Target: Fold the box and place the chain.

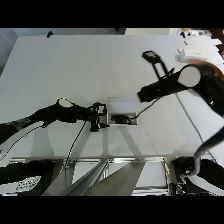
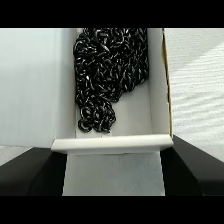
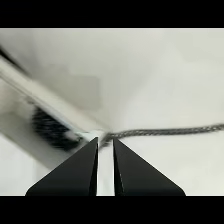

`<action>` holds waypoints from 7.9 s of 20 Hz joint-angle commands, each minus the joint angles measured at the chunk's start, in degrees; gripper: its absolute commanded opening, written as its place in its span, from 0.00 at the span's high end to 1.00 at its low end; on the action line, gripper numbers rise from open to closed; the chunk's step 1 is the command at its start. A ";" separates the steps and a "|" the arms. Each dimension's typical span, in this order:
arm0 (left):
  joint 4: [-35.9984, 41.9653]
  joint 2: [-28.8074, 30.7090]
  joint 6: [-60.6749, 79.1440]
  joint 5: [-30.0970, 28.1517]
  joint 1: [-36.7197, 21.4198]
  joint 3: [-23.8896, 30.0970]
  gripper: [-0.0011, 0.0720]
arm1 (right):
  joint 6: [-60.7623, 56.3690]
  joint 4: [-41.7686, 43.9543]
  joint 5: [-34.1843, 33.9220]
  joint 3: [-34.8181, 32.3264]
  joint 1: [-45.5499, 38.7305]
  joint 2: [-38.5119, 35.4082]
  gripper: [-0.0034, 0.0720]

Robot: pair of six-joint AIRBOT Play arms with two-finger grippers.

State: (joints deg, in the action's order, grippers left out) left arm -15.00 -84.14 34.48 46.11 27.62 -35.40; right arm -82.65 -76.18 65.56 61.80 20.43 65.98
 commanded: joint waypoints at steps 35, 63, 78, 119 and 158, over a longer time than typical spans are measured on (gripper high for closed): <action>-0.02 0.04 0.00 0.00 -0.02 0.02 0.68 | -5.31 -9.88 0.72 0.90 -8.70 23.67 0.94; -0.02 0.04 0.00 0.00 -0.02 0.02 0.68 | -7.52 -3.91 -11.34 0.87 24.74 -12.92 0.94; -0.02 0.04 0.00 0.00 -0.02 0.02 0.68 | -7.54 -5.14 -4.50 0.87 24.68 2.95 0.93; -0.02 0.04 0.00 0.00 -0.02 0.02 0.68 | 40.74 1.64 -3.39 -2.89 24.57 3.15 0.70; -0.02 0.04 0.00 0.00 -0.02 0.02 0.68 | 41.86 -3.23 -12.52 -8.07 25.20 3.19 0.61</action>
State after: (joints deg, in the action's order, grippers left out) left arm -15.00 -84.14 34.48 46.13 27.64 -35.40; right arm -40.47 -78.08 54.57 54.04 45.58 69.17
